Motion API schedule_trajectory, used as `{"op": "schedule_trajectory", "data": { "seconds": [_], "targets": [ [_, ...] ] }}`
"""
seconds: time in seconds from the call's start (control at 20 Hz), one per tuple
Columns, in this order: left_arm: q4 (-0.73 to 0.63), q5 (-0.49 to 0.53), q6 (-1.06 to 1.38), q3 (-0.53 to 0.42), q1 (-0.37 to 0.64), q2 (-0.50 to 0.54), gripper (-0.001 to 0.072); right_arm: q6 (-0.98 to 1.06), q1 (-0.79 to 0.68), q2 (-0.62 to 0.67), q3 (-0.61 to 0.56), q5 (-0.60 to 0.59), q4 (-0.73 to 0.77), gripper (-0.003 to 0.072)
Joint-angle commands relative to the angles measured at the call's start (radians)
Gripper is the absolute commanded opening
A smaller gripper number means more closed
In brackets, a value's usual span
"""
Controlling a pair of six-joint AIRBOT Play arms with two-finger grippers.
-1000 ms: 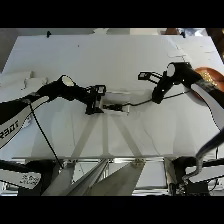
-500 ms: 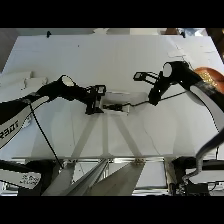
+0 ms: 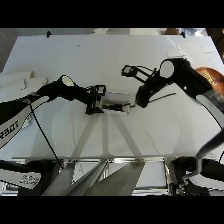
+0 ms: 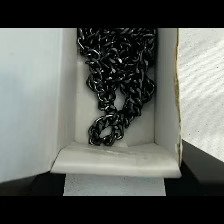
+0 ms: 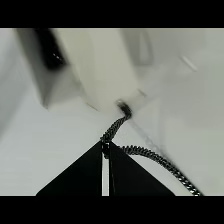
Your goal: Fold the box and place the chain.
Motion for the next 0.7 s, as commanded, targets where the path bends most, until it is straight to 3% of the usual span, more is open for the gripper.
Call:
{"op": "schedule_trajectory", "data": {
  "seconds": [0.0,0.45,0.65],
  "targets": [
    [0.0,0.0,0.0,0.001,0.0,-0.001,0.0486,0.005,0.061,0.016,0.002,-0.011,0.186,0.001],
    [0.0,0.0,0.0,0.001,0.0,0.0,0.0486,-0.131,0.116,0.016,0.003,-0.198,0.546,0.001],
    [0.0,0.0,0.0,0.001,0.0,-0.001,0.0486,-0.137,0.116,0.006,0.003,-0.278,0.5,0.001]
  ]
}}
